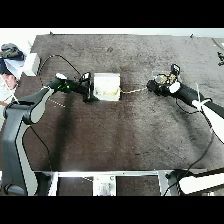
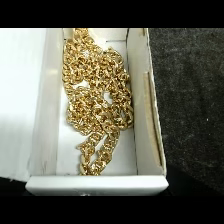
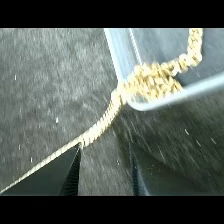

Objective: Fold the box and place the chain.

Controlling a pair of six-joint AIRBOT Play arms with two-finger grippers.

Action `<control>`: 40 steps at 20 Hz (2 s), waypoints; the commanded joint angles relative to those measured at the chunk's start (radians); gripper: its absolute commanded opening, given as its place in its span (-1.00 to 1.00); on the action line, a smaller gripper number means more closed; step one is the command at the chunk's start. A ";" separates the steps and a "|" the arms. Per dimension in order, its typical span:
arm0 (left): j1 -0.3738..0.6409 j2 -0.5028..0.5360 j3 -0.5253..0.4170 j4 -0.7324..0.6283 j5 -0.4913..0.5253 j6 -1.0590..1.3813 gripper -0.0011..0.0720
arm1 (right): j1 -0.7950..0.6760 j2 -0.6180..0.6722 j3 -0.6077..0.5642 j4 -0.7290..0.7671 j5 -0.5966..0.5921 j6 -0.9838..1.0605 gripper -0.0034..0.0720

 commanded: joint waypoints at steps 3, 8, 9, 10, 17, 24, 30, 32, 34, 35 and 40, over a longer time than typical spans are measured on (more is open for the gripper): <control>0.000 0.000 0.000 0.000 0.000 0.000 0.31 | -0.004 -0.098 0.087 0.040 -0.016 -0.005 -0.84; 0.000 0.000 0.000 0.000 0.000 0.000 0.31 | 0.089 0.107 0.086 0.037 0.123 -0.106 -0.89; 0.000 0.000 0.000 0.000 0.001 0.000 0.31 | 0.124 0.168 0.086 0.037 0.149 -0.120 -0.89; 0.000 0.000 0.000 0.000 0.000 0.000 0.31 | 0.164 0.229 0.087 0.037 0.166 -0.120 -0.89; 0.000 0.000 0.000 0.000 0.000 0.000 0.31 | 0.414 0.357 0.194 0.035 0.119 -0.151 -0.89; 0.000 0.000 0.000 0.000 0.001 0.000 0.31 | 0.527 0.354 0.271 0.026 0.051 -0.164 -0.89; 0.000 0.000 0.000 0.000 0.000 0.000 0.31 | 0.527 0.247 0.270 -0.025 0.100 -0.159 -0.89; 0.000 0.000 0.000 0.000 0.000 0.000 0.31 | 0.507 0.192 0.269 -0.032 0.134 -0.140 -0.88; 0.000 0.000 0.000 0.000 0.000 0.000 0.31 | 0.479 0.149 0.251 -0.032 0.147 -0.129 -0.88; 0.000 0.000 0.000 0.000 0.000 0.000 0.31 | 0.467 0.135 0.242 -0.032 0.154 -0.127 -0.88; 0.000 0.000 0.000 0.000 0.000 0.000 0.31 | 0.370 0.115 0.234 -0.167 0.249 -0.105 -0.19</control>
